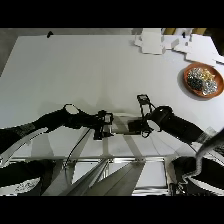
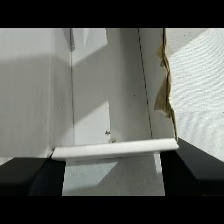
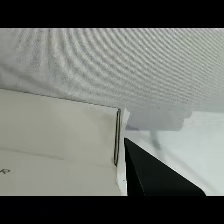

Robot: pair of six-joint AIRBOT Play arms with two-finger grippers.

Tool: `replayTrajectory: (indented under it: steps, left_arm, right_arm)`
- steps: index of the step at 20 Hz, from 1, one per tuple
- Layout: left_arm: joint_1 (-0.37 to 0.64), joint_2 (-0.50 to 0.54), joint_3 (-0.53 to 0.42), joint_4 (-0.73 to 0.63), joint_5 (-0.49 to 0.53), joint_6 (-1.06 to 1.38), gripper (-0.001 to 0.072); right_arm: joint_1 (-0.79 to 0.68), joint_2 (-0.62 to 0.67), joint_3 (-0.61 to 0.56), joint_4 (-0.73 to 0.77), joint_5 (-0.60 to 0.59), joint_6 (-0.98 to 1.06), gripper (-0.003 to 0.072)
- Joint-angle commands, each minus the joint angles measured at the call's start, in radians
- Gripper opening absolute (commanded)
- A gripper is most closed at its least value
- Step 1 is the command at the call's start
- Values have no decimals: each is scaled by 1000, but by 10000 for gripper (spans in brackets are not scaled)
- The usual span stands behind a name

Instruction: Fold the box and place the chain.

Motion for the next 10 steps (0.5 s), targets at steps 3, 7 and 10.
replayTrajectory:
  steps: [3,7,10]
  left_arm:
    - [0,0,0,-3,-1,-3,209]
    - [0,0,0,-3,-1,-3,209]
    - [0,0,0,-3,-1,-3,209]
  right_arm:
    - [1,68,0,-8,19,-88,261]
    - [-3,162,1,-8,116,-234,331]
    - [-34,251,32,-8,225,-319,331]
